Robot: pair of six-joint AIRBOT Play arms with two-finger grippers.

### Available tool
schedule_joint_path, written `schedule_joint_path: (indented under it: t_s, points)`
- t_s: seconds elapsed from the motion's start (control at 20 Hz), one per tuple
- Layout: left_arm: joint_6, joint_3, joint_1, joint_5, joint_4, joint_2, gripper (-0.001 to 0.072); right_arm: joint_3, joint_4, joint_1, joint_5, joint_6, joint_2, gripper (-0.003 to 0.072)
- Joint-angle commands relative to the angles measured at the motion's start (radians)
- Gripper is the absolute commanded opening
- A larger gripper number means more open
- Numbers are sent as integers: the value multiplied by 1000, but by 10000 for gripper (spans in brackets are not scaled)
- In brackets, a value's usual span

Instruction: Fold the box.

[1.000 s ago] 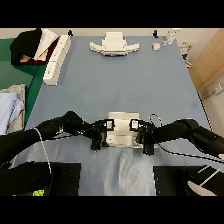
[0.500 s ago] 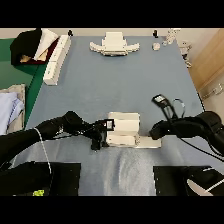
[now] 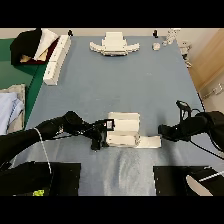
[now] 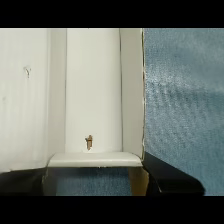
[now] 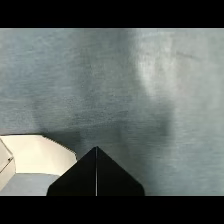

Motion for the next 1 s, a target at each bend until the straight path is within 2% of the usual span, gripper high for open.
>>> schedule_joint_path:
  t_s: [0.0,0.25,0.45,0.8,0.95]
  points:
    - [0,0,1,0,0,0,460,-80,146,-16,40,-17,-22,3]
    - [0,0,1,0,0,0,460,-95,298,23,40,-123,25,3]
    - [0,0,1,0,0,0,460,-95,318,34,40,-128,82,3]
    - [0,0,1,0,0,0,460,-95,446,34,48,-245,35,4]
    - [0,0,1,0,0,0,460,-58,455,34,47,-259,49,16]
